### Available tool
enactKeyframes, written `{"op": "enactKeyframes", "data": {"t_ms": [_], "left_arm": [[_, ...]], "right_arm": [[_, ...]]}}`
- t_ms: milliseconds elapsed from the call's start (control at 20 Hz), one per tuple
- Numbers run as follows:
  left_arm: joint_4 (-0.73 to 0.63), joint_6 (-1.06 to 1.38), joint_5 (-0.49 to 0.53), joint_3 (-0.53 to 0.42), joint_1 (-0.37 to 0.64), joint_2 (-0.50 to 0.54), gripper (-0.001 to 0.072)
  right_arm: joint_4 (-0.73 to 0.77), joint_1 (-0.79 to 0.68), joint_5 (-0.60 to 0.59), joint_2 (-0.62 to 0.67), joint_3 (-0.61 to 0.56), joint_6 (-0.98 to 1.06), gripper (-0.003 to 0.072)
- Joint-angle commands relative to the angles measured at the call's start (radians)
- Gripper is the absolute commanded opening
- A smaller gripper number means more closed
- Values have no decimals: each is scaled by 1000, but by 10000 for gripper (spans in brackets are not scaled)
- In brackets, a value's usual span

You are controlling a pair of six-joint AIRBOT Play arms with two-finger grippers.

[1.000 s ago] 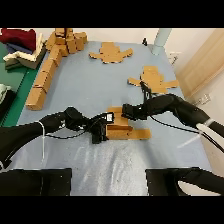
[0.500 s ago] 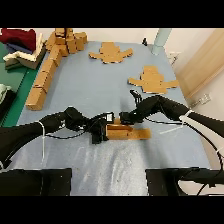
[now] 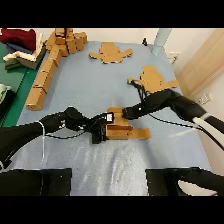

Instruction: Fold the box.

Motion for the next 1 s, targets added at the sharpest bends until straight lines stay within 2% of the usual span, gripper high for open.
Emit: {"op": "enactKeyframes", "data": {"t_ms": [0, 100, 250, 300, 350, 400, 450, 600, 800, 900, 950], "left_arm": [[1, 0, -2, 1, 1, 0, 516], [1, 0, -3, 1, 1, 0, 516], [1, 0, -2, 1, 1, 0, 516], [1, 0, -2, 1, 1, 0, 516], [1, 0, -2, 1, 1, 0, 516], [1, 0, -2, 1, 1, 0, 516], [1, 0, -2, 1, 1, 0, 516], [1, 0, -2, 1, 1, 0, 516], [1, 0, -2, 1, 1, 0, 516], [1, 0, -2, 1, 1, 0, 516], [1, 0, -3, 1, 1, 0, 516]], "right_arm": [[-142, -2, -95, 164, 0, -16, 1], [-141, -2, -162, 260, -49, -59, 2], [-88, 6, -249, 419, -193, -351, 3], [-114, 6, -253, 460, -239, -402, 39], [-164, 6, -241, 492, -284, -457, 328], [-196, 6, -209, 505, -323, -528, 539], [-216, 6, -156, 504, -358, -614, 566], [-194, 6, 55, 439, -423, -834, 606], [-44, 6, 187, 300, -424, -1097, 602], [14, 6, 232, 263, -423, -1203, 575], [18, 6, 246, 253, -422, -1228, 510]]}}
